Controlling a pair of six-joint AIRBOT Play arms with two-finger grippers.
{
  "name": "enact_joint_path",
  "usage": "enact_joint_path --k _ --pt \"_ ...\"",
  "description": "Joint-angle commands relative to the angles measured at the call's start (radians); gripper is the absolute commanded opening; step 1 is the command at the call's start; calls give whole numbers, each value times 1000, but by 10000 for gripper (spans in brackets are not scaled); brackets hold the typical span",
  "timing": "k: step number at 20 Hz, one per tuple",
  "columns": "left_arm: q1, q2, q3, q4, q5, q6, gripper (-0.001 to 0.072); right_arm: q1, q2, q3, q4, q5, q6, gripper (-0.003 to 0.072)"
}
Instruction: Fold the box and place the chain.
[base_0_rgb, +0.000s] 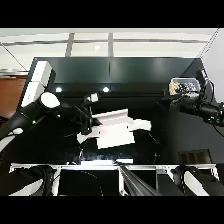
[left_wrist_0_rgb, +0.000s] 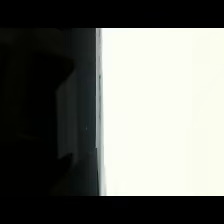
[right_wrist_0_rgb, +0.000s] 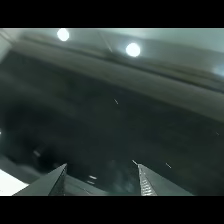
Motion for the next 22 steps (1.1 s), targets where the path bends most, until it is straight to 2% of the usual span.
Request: enact_joint_path --k 1,2,5,6,9,12,13,14,18,22 --pt "-101 3 -63 29 241 189 25 -3 0 3 -211 1 -37 515" --pt "-121 -3 -78 29 280 248 26 -3 0 3 -255 7 -37 515" --pt "-130 -59 -82 29 306 276 26 2 0 3 -304 44 -37 512" --pt "-126 -80 -82 29 309 276 27 15 0 2 -309 55 -37 486" --pt "-129 -120 -80 -2 301 275 27 120 -3 -18 -310 48 -37 486" --pt "-126 -126 -80 -2 302 275 27 235 -5 -107 -309 -17 -37 489" --pt "-127 -125 -80 -2 299 275 27 270 -5 -131 -309 -19 -37 500" --pt "-127 -125 -80 -2 294 275 27 303 -5 -150 -309 -16 -37 638" --pt "-127 -125 -80 -2 294 275 27 444 -5 -169 -309 -13 -44 651" --pt "-127 -125 -80 -2 294 275 27 581 -5 -171 -364 -42 -153 650"
